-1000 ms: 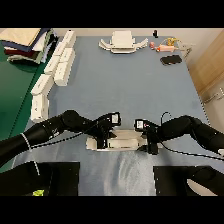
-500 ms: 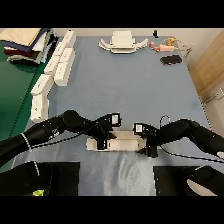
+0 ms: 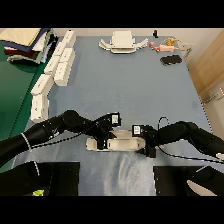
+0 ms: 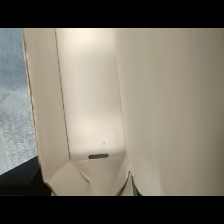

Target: Fold the box.

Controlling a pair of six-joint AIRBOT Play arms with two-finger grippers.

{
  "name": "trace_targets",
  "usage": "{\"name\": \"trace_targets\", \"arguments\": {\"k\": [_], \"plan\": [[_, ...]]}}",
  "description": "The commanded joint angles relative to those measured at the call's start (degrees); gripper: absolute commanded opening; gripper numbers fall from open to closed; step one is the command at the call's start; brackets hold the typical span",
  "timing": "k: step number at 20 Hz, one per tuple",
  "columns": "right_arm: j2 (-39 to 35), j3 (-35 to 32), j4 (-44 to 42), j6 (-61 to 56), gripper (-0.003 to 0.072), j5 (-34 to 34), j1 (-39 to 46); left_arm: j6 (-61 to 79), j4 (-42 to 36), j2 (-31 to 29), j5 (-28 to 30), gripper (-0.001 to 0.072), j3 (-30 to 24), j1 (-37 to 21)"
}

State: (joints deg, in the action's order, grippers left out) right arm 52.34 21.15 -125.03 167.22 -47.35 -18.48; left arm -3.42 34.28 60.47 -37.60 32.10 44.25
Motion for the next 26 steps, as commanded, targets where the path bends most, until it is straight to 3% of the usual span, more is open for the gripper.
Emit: {"name": "trace_targets", "arguments": {"k": [1, 8, 16, 17, 18, 19, 26], "plan": [[-0.35, -0.02, 1.77, -2.84, 0.0689, 0.31, -0.13, 0.00, 0.02, 0.02, -0.02, 0.0013, 0.00, 0.00], [-3.15, -0.02, 1.64, -3.32, 0.0709, -1.38, -0.15, -0.02, 0.02, 0.02, -0.02, 0.0013, 0.00, 0.00], [-1.31, -0.04, 1.57, -3.30, 0.0685, 0.33, -0.15, -0.02, 0.02, 0.02, -0.02, 0.0013, 0.00, 0.00], [-0.96, -0.04, 1.57, -3.30, 0.0674, 0.42, -0.15, 0.00, 0.02, 0.02, -0.02, 0.0013, 0.00, 0.00], [-0.76, -0.04, 1.57, -3.28, 0.0582, 0.35, -0.15, -0.02, 0.02, 0.02, -0.02, 0.0013, -0.02, 0.00], [-0.61, -0.04, 1.57, -3.28, 0.0565, 0.37, -0.15, -0.02, 0.02, 0.02, -0.02, 0.0013, 0.00, 0.00], [0.09, -0.02, 1.57, -3.30, 0.0565, 0.33, -0.15, -0.02, 0.02, 0.02, -0.02, 0.0013, 0.00, 0.00]]}}
